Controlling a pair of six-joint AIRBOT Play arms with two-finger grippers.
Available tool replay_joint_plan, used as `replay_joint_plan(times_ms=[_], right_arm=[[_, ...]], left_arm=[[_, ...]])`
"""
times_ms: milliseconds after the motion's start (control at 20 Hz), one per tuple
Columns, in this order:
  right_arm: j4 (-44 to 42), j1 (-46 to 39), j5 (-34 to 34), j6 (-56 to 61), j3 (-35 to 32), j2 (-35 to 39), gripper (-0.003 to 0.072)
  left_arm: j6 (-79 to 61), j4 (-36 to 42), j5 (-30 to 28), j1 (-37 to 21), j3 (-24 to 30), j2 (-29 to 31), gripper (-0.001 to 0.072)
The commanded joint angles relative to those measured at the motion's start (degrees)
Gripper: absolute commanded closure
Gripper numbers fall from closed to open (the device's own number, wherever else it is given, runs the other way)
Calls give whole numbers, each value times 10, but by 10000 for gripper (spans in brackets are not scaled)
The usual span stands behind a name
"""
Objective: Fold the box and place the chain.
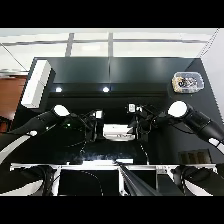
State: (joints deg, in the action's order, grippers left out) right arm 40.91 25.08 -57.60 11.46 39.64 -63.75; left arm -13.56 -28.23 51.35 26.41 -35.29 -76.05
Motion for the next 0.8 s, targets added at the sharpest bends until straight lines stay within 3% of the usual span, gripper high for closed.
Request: replay_joint_plan(times_ms=[0, 200, 750], right_arm=[[1, 0, -4, 1, -1, 0, 432], [1, 0, -7, 1, -1, 0, 391], [1, 0, -17, 5, -1, 0, 391]], left_arm=[[0, 0, 0, 0, 0, 0, 294], [0, 0, 0, 0, 0, 0, 293], [0, 0, 0, 0, 0, 0, 293]])
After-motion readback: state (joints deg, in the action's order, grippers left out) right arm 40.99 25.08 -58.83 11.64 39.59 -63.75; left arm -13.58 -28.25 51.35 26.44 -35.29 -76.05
